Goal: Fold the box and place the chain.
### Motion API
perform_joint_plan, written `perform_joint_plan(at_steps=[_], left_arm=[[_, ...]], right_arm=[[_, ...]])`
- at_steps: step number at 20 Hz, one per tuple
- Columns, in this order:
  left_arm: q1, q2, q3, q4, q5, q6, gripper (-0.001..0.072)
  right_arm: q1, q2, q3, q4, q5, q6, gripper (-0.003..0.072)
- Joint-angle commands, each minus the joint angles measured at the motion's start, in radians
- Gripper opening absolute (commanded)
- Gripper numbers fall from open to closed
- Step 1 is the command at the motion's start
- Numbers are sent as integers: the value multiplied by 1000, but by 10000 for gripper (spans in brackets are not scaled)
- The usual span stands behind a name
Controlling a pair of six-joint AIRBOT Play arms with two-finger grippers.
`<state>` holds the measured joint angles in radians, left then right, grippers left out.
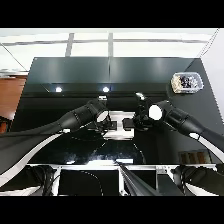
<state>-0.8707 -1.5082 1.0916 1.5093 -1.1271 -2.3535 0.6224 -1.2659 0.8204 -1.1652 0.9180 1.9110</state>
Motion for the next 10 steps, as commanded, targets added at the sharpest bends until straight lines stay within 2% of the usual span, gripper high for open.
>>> perform_joint_plan(at_steps=[1,2,5,7,10], left_arm=[[0,0,1,0,0,0,29],[0,0,1,0,0,0,29],[0,0,1,0,0,0,29],[0,0,1,0,0,0,29],[0,0,1,0,0,0,29]], right_arm=[[38,0,9,-98,26,108,529],[42,0,10,-109,35,119,461],[62,0,10,-155,62,192,460],[72,0,10,-179,80,226,404],[76,-2,17,-182,82,252,405]])
